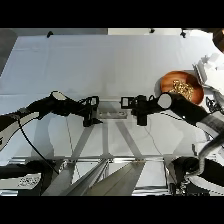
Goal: Fold the box and place the chain.
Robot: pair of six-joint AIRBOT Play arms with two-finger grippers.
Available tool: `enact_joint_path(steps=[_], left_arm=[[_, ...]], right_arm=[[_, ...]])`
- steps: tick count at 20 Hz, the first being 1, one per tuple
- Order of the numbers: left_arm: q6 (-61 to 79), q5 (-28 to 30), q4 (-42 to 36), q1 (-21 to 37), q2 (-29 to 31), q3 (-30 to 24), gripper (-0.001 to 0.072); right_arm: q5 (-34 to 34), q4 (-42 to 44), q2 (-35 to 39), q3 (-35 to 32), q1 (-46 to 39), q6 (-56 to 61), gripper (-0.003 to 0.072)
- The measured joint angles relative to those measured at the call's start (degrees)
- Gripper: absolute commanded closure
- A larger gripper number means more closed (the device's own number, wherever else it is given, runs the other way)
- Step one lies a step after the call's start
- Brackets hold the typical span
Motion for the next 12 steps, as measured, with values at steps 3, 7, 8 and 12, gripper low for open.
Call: enact_joint_path(steps=[3,7,8,12], left_arm=[[0.00,0.00,0.00,0.00,0.00,0.00,0.0496],[0.00,0.00,0.00,0.00,0.00,0.00,0.0496],[0.00,0.00,0.00,0.00,0.00,0.00,0.0496],[0.00,0.00,0.02,0.00,0.00,0.00,0.0496]], right_arm=[[-0.09,-0.17,-2.08,1.86,1.46,0.00,0.0674],[-0.04,0.07,-3.41,3.02,3.04,0.02,0.0674],[-0.04,0.44,-3.58,3.13,3.28,0.02,0.0674],[-0.09,1.51,-3.89,3.34,3.67,0.02,0.0672]])
